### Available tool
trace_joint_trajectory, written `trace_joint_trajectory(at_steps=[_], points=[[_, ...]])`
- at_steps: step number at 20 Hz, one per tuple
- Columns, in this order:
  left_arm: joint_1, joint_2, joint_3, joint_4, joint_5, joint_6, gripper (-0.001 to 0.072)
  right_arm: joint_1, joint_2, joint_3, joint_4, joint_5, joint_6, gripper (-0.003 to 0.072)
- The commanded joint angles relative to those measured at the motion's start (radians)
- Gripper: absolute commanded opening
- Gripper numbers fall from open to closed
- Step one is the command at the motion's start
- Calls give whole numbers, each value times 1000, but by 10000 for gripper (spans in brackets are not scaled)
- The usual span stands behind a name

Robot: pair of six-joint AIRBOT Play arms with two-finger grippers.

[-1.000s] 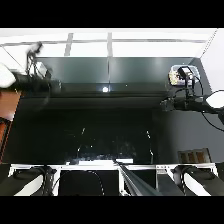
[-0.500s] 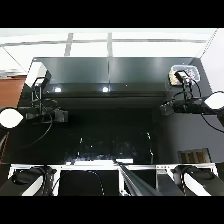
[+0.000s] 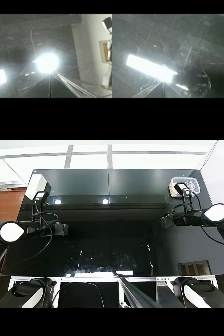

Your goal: Fold the box and place the chain.

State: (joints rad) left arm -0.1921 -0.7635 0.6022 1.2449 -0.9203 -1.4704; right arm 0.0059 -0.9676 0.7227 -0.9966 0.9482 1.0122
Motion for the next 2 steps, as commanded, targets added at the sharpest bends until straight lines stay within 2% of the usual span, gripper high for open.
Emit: trace_joint_trajectory(at_steps=[1,2], points=[[0,1,0,0,0,0,23,1,0,0,0,1,0,18],[0,1,0,0,0,0,23,1,0,0,0,1,0,18]])
